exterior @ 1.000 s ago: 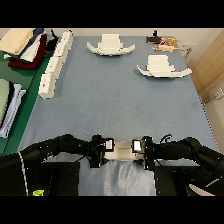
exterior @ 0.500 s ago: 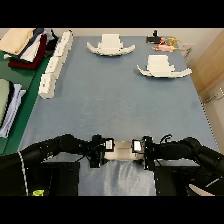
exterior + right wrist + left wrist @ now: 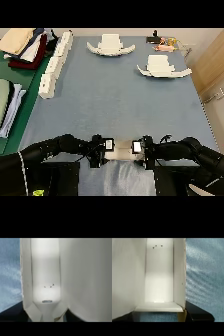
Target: Fold the box.
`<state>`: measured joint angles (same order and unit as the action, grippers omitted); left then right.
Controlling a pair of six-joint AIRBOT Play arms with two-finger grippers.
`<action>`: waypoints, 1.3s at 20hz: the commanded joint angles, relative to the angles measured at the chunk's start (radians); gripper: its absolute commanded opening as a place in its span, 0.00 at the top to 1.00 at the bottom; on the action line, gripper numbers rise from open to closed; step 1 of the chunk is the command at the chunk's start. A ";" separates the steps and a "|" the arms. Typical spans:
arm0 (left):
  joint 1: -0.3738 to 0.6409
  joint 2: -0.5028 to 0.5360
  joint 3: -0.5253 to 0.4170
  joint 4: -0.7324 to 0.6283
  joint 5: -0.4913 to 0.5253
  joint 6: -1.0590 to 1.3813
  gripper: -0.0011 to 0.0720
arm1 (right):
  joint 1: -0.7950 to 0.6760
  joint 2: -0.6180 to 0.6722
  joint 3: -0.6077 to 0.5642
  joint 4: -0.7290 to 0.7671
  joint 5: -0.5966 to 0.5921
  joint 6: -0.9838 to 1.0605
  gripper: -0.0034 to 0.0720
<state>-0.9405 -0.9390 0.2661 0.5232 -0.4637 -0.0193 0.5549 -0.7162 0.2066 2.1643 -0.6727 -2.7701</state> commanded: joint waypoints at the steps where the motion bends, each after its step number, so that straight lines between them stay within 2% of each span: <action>1: -0.001 0.000 0.001 0.000 0.000 0.000 0.26 | -0.001 0.001 0.000 0.000 -0.027 0.003 0.00; 4: -0.001 0.000 0.001 0.000 0.000 0.000 0.26 | -0.001 0.001 0.003 -0.035 -0.045 0.043 0.00; 6: -0.001 0.000 0.001 0.000 0.000 0.000 0.26 | -0.001 0.001 0.029 -0.103 -0.109 0.124 0.00; 9: -0.001 0.000 0.001 0.000 0.000 0.000 0.26 | -0.001 0.001 0.131 -0.218 -0.315 0.286 0.00; 11: -0.001 0.000 0.001 0.000 0.000 0.000 0.26 | -0.001 0.001 0.208 -0.239 -0.457 0.390 0.00; 13: -0.001 0.000 0.001 0.000 0.000 0.000 0.26 | -0.001 0.001 0.262 -0.227 -0.552 0.476 0.00; 16: -0.001 0.000 0.001 0.000 0.000 0.000 0.26 | -0.001 0.001 0.294 -0.195 -0.626 0.584 0.00; 21: -0.001 0.000 0.001 0.000 0.000 0.000 0.26 | 0.000 0.000 0.296 0.072 -0.610 1.086 0.00; 24: -0.001 0.000 0.001 0.000 0.000 0.000 0.26 | 0.000 0.000 0.296 0.074 -0.509 1.223 0.00; 26: -0.001 0.000 0.001 0.000 0.000 0.000 0.26 | 0.000 -0.001 0.296 0.078 -0.489 1.278 0.00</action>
<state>-0.9405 -0.9390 0.2661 0.5232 -0.4637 -0.0193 0.5545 -0.7166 0.5003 2.2009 -1.2114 -1.6608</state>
